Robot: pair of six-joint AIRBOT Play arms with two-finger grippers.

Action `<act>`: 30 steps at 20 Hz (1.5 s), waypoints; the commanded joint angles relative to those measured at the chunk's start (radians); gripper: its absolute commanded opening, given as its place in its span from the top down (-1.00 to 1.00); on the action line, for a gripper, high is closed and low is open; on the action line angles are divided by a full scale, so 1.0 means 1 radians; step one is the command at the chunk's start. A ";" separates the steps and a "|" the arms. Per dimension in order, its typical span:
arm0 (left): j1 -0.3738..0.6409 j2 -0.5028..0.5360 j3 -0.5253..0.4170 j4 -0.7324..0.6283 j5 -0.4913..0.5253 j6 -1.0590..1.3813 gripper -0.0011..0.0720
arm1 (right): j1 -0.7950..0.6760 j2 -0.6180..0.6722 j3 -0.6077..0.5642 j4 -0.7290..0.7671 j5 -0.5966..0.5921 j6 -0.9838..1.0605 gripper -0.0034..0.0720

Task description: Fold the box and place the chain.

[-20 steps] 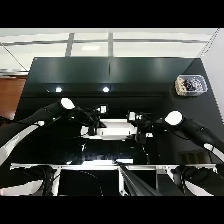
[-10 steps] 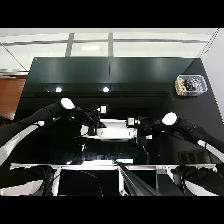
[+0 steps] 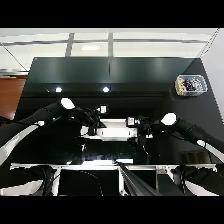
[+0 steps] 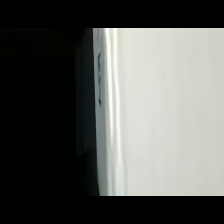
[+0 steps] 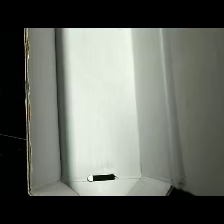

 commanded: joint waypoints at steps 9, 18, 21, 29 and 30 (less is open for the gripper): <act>0.001 0.000 0.000 0.000 0.001 0.002 0.89 | 0.003 -0.008 0.000 -0.005 -0.009 0.002 -0.24; 0.032 0.186 0.022 0.181 -0.041 -0.326 -0.96 | 0.003 -0.008 0.000 -0.005 -0.010 0.002 -0.24; 0.060 0.317 0.022 0.343 -0.118 -0.694 -0.85 | 0.003 -0.008 0.000 -0.005 -0.010 0.002 -0.24; 0.049 0.386 -0.084 0.158 -0.322 -1.104 0.89 | 0.004 -0.008 0.000 -0.005 -0.010 0.002 -0.24; 0.046 0.378 -0.133 -0.006 -0.293 -1.075 0.88 | 0.003 -0.008 0.000 -0.005 -0.010 0.002 -0.24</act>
